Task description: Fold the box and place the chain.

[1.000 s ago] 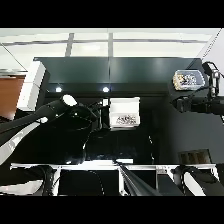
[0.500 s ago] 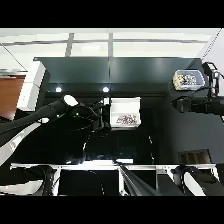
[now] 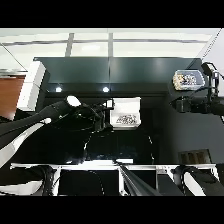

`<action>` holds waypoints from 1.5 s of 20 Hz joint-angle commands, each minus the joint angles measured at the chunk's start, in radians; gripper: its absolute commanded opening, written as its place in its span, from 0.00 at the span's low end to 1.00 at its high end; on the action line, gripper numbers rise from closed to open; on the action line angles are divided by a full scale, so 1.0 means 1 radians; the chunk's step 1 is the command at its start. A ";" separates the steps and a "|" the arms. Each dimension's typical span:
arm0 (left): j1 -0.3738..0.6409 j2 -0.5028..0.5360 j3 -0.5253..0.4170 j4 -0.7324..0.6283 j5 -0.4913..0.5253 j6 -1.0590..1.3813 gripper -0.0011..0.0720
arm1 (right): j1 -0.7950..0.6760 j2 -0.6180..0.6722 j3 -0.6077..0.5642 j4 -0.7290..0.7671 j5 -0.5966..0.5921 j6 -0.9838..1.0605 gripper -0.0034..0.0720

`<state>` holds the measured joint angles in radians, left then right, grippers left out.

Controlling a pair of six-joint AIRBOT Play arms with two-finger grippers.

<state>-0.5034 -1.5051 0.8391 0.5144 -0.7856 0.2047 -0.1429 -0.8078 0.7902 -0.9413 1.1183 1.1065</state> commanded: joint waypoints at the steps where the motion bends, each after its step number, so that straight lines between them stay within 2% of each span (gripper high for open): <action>1: -0.004 -0.002 0.003 0.000 0.000 0.009 0.65 | 0.006 -0.006 0.000 0.011 -0.005 0.000 0.33; 3: -0.004 -0.002 0.003 0.000 0.000 0.009 0.65 | 0.042 -0.034 0.000 -0.014 -0.041 -0.015 0.33; 5: -0.004 -0.002 0.003 0.000 0.000 0.009 0.65 | 0.108 -0.092 0.001 -0.008 -0.139 -0.015 0.91; 7: -0.004 -0.002 0.003 0.000 0.000 0.009 0.65 | 0.194 -0.182 0.021 0.038 -0.299 -0.015 0.92; 9: -0.004 -0.002 0.003 0.000 -0.002 0.009 0.65 | 0.257 -0.303 0.084 0.108 -0.387 -0.016 0.92; 10: -0.004 -0.002 0.003 0.000 -0.004 0.009 0.65 | 0.279 -0.378 0.122 0.157 -0.370 -0.032 0.92; 13: -0.004 -0.002 0.003 0.000 -0.009 0.009 0.65 | 0.313 -0.543 0.195 0.277 -0.223 -0.228 0.92; 15: -0.004 -0.002 0.003 0.000 -0.010 0.009 0.65 | 0.317 -0.552 0.200 0.291 -0.176 -0.385 0.92; 17: -0.004 -0.002 0.003 0.000 -0.010 0.009 0.65 | 0.317 -0.528 0.204 0.231 -0.069 -0.515 0.92; 20: -0.004 -0.002 0.003 0.000 -0.009 0.009 0.65 | 0.301 -0.466 0.261 0.039 0.074 -0.517 0.92; 22: -0.004 -0.002 0.003 0.000 -0.008 0.009 0.65 | 0.302 -0.441 0.260 0.053 0.125 -0.521 0.92; 26: -0.004 -0.002 0.003 0.000 -0.008 0.009 0.65 | 0.384 -0.442 0.159 0.103 0.062 -0.703 0.92; 30: -0.004 -0.002 0.003 0.000 -0.008 0.008 0.65 | 0.430 -0.442 0.138 0.122 0.043 -0.771 0.92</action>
